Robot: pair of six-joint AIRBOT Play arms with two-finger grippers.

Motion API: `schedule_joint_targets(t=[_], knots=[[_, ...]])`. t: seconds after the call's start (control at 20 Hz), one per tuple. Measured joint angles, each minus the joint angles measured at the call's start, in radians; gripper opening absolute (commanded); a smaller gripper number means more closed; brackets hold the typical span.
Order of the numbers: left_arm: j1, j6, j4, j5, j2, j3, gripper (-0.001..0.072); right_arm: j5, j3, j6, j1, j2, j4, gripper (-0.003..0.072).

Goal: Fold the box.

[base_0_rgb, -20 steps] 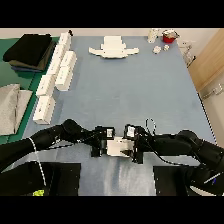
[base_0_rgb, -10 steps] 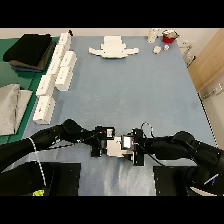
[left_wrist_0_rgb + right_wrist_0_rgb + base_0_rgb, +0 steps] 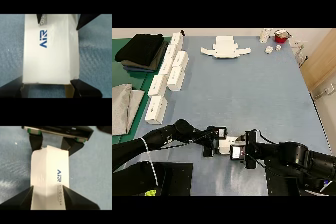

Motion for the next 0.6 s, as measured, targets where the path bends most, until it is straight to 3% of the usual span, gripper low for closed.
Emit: schedule_joint_targets(t=[0.5,0.6], knots=[[0.0,0.0,0.0,0.0,0.0,0.0,0.0546,0.016,0.007,0.087,0.026,0.001,-0.12,0.0501],[0.0,0.0,0.0,0.0,0.0,0.0,0.0547,0.016,0.007,0.091,0.026,0.005,-0.122,0.0378]])
